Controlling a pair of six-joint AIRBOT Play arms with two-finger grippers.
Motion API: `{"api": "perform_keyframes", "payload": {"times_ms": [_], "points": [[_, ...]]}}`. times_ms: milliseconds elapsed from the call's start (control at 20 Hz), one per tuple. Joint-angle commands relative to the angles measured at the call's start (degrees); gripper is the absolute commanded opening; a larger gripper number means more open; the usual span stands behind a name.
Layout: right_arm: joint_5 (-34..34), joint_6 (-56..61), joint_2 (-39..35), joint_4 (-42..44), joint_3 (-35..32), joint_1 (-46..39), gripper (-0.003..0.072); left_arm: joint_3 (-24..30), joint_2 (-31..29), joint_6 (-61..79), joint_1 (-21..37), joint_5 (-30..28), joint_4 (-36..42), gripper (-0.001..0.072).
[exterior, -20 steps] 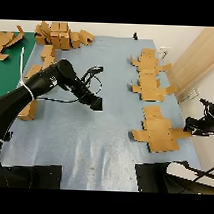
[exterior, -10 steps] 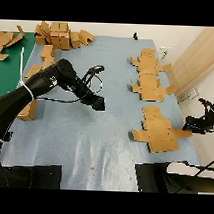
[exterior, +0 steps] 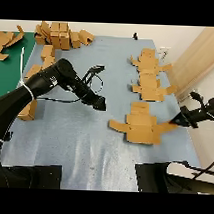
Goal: Fold the box.
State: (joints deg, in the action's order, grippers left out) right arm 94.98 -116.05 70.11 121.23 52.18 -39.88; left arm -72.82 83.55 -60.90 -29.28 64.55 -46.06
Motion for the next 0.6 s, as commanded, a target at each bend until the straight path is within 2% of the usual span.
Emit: {"api": "perform_keyframes", "payload": {"times_ms": [0,100,250,400,550], "points": [[-1.5,2.6,-5.6,5.8,-2.3,8.4,0.0002,0.0,0.0,0.0,0.2,0.0,0.2,0.062],[-9.6,3.8,-9.6,7.3,-6.7,14.5,0.0002,0.0,0.0,-0.5,0.6,0.8,0.2,0.0592],[-21.1,3.9,-14.1,11.5,-15.1,23.4,0.0002,0.0,-0.1,-1.1,2.8,5.5,0.5,0.0592],[-29.1,1.5,-15.8,14.4,-22.3,30.6,0.0002,1.2,-1.1,-1.7,6.3,10.6,2.4,0.0591],[-34.8,1.5,-16.0,14.6,-26.9,35.7,0.0016,5.3,-3.8,-1.7,9.2,10.9,2.9,0.0592]]}}
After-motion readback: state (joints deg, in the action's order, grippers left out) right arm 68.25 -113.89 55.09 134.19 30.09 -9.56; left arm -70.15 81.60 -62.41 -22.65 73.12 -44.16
